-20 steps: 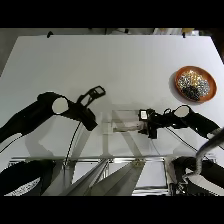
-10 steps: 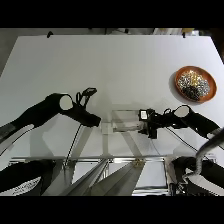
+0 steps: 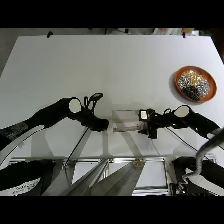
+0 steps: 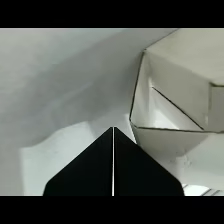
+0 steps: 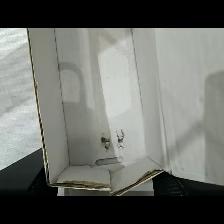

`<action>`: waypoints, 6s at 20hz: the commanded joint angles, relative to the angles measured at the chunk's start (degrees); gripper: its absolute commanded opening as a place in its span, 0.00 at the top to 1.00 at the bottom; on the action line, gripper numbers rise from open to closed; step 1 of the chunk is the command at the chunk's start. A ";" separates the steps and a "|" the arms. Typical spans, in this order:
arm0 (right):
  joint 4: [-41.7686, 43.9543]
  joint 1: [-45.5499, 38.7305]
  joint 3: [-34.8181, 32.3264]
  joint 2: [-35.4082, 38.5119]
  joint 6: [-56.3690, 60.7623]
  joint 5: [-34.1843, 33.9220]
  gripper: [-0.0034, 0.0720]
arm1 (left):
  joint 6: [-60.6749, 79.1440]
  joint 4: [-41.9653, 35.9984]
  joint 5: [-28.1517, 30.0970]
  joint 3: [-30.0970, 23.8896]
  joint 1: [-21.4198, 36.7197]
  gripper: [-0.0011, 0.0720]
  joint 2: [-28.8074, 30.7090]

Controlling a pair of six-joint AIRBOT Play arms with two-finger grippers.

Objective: Fold the box and place the chain.

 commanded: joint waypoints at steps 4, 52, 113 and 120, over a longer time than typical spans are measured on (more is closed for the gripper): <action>0.00 0.00 0.00 0.04 0.00 0.00 0.40 | -0.09 -3.08 1.07 0.22 -0.94 0.93 3.30; 0.00 0.00 0.00 0.04 0.00 0.02 0.40 | -33.59 15.69 0.07 10.64 -12.61 0.64 -1.31; 0.00 0.00 0.00 0.04 0.00 0.02 0.40 | 101.07 -21.77 14.62 -8.37 2.29 0.03 0.61; 0.00 0.00 0.00 0.04 0.00 0.00 0.40 | 108.48 -28.74 15.19 -8.37 1.68 0.03 -1.51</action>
